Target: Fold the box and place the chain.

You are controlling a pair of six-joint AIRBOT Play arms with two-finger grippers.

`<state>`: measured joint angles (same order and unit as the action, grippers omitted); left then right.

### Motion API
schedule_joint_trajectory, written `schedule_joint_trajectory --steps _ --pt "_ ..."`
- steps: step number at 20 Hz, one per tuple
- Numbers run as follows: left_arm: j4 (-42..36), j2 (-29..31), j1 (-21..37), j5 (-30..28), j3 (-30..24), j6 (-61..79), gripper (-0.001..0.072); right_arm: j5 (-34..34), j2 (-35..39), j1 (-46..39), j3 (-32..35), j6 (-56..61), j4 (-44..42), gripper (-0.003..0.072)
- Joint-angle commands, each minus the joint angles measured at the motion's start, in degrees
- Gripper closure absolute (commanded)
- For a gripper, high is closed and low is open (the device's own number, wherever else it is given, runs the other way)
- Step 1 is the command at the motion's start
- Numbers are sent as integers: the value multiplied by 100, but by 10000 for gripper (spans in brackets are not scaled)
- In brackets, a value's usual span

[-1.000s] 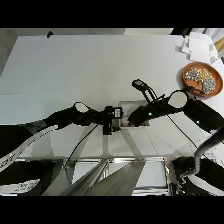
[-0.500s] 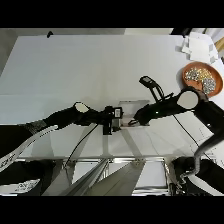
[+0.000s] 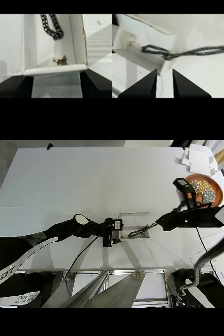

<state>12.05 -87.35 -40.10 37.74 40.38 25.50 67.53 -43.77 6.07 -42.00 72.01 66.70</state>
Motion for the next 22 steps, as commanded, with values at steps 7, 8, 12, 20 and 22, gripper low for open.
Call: schedule_joint_trajectory --steps 7,8,12,20,22 --pt "0 0 0 -2 -2 2 641 -1117 -66 -667 0 603 962 473" --pt "-2 0 0 -2 -2 0 641 -1200 -173 -667 0 603 964 473" --pt "0 0 0 -2 -2 0 641 -1499 -927 -667 0 603 984 472" --pt "0 0 0 0 -2 0 641 -2205 -2105 -669 0 1106 1611 472" --pt "0 0 0 0 -2 0 641 -2387 -2229 -669 0 1300 1808 473"
